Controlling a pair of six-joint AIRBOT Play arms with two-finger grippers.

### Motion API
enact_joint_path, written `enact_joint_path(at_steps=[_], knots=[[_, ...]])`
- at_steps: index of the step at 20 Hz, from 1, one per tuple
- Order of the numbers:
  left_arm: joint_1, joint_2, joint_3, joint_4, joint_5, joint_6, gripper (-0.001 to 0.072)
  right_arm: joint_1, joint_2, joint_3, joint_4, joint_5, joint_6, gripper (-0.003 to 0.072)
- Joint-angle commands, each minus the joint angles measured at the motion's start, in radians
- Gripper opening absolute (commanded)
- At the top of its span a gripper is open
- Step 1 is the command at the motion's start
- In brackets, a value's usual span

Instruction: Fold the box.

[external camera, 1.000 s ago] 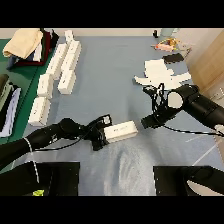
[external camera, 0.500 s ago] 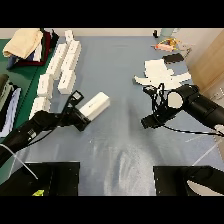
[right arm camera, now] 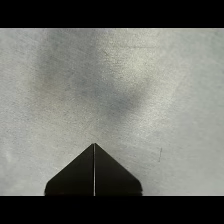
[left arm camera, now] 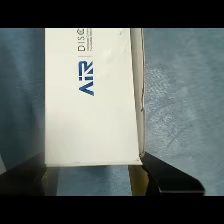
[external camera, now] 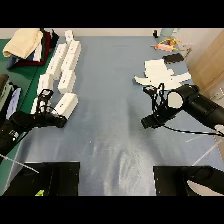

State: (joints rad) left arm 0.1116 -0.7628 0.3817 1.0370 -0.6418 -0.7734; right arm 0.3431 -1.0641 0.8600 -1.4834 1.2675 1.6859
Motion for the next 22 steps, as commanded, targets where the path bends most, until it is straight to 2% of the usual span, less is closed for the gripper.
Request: enact_joint_path(at_steps=[1,6,12,18,22], knots=[[0.038,-0.021,0.0,0.007,0.068,-0.031,0.0447,-0.001,-0.001,0.001,0.0,0.0,0.0,0.0003],[0.037,-0.114,0.003,-0.058,0.209,-0.031,0.0447,-0.001,-0.001,0.001,0.0,0.0,0.0,0.0004],[0.033,-0.185,0.006,-0.076,0.254,-0.027,0.0447,-0.001,-0.001,0.001,0.0,0.0,0.0,0.0003],[-0.085,-0.234,0.006,-0.076,0.415,-0.028,0.0447,-0.001,-0.001,0.001,0.0,0.0,0.0,0.0003],[-0.085,-0.248,0.01,-0.076,0.444,-0.029,0.0447,-0.001,-0.001,0.001,0.0,0.0,0.0,0.0004]])
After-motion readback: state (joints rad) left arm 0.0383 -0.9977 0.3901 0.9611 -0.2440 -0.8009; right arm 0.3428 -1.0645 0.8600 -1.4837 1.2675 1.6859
